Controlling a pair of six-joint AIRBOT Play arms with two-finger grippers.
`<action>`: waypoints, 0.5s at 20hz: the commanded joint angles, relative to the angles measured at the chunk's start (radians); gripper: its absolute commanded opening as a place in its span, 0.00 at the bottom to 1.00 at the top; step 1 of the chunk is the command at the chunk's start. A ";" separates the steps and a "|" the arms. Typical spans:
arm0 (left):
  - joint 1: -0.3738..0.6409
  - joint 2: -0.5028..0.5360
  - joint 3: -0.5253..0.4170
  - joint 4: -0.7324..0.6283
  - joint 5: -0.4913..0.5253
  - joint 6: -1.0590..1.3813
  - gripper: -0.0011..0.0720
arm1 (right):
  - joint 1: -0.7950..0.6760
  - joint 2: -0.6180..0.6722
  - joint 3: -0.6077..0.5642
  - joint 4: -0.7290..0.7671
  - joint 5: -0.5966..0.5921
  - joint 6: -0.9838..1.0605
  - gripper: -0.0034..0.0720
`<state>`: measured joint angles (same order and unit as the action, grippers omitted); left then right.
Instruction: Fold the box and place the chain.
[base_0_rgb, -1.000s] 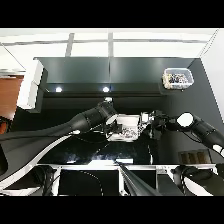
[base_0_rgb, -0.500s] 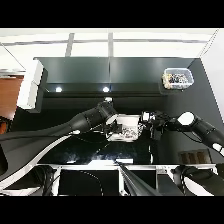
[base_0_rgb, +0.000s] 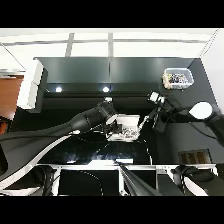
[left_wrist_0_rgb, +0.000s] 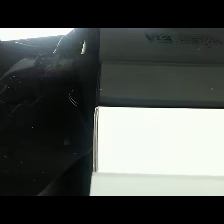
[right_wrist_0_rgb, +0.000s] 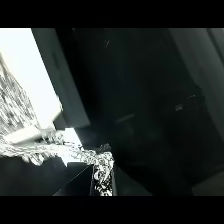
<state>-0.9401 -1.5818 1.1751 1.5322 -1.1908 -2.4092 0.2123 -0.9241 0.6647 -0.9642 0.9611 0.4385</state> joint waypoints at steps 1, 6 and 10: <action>0.001 0.000 0.000 0.000 0.000 0.000 0.06 | 0.000 0.115 0.134 -0.039 0.197 0.204 0.07; 0.001 0.000 0.000 0.000 0.000 0.000 0.06 | 0.000 0.203 0.315 0.066 0.322 0.393 0.07; 0.000 0.000 0.000 0.000 0.000 0.000 0.06 | 0.008 0.183 0.315 0.395 0.285 0.410 0.07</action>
<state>-0.9405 -1.5818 1.1751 1.5322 -1.1908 -2.4088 0.2161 -0.7444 0.9546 -0.7895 1.2442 0.8005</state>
